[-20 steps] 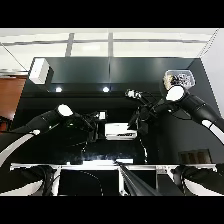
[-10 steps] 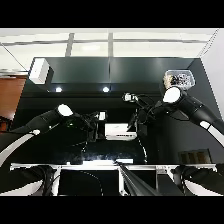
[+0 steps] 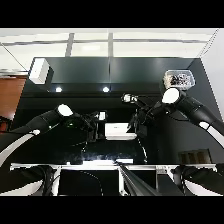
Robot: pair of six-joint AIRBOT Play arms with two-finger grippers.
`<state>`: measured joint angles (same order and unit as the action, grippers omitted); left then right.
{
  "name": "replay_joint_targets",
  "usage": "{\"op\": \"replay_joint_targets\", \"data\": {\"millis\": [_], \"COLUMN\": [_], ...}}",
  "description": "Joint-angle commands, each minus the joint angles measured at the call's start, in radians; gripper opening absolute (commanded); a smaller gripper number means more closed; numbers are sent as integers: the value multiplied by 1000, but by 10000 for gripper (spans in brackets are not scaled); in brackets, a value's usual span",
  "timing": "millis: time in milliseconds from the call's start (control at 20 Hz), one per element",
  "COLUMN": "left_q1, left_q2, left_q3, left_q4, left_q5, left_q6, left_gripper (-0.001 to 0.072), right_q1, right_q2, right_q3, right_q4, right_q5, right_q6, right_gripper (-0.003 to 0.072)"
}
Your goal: Fold the box and place the chain.
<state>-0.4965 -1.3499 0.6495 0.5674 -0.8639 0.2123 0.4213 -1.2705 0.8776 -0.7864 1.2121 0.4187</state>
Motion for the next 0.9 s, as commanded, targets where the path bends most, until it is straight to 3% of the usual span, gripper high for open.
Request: {"op": "replay_joint_targets", "data": {"millis": [0,850], "left_q1": [-1,-1], "left_q2": [-1,-1], "left_q3": [0,0], "left_q4": [0,0], "left_q5": [0,0], "left_q6": [0,0], "left_gripper": [236,236], "right_q1": [0,0], "right_q2": [0,23], "right_q3": [0,0], "right_q4": [0,4], "right_q5": [0,65], "right_q6": [13,34], "right_gripper": [275,271]}}
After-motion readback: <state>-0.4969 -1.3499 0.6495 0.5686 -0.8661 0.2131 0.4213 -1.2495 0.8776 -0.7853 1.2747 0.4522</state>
